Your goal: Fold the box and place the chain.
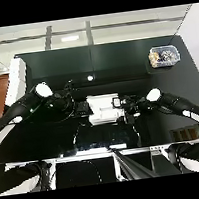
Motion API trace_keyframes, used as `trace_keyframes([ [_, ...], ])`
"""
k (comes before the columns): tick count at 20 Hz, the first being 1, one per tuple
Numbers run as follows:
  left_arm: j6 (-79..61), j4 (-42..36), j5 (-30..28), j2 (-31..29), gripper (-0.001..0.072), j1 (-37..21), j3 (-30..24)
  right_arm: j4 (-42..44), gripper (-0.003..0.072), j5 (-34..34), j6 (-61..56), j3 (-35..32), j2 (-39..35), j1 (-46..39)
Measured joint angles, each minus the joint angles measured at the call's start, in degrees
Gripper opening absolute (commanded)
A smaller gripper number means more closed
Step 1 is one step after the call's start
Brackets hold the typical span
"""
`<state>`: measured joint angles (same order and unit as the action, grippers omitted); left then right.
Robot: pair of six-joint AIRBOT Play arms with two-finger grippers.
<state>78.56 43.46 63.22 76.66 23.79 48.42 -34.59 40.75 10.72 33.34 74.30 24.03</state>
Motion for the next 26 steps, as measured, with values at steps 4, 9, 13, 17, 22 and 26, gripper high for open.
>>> trace_keyframes([
  [4, 5.14, 4.17, -1.09, 0.00, 0.0368, 2.29, 0.92, -0.02, 0.0473, 0.00, 0.02, 0.00, 0.00, 0.00],
  [9, 12.41, 11.37, -2.38, 0.00, 0.0367, 5.22, 2.32, 0.02, 0.0472, -0.04, -0.02, 0.00, 0.00, 0.00],
  [13, 20.46, 20.48, -5.33, 0.04, 0.0367, 8.90, 3.04, 0.07, 0.0473, -0.11, -0.04, 0.00, 0.00, 0.00],
  [17, 30.10, 29.73, -7.61, 0.04, 0.0367, 13.97, 3.28, 0.07, 0.0473, -0.11, -0.04, 0.00, 0.00, 0.00],
  [22, 40.48, 37.51, -7.85, 0.52, 0.0367, 19.43, 4.66, 0.04, 0.0472, -0.09, -0.02, 0.00, 0.00, 0.00],
  [26, 47.91, 42.77, -5.44, 2.16, 0.0366, 22.51, 6.86, 0.04, 0.0473, -0.09, -0.02, 0.00, 0.00, 0.00],
])
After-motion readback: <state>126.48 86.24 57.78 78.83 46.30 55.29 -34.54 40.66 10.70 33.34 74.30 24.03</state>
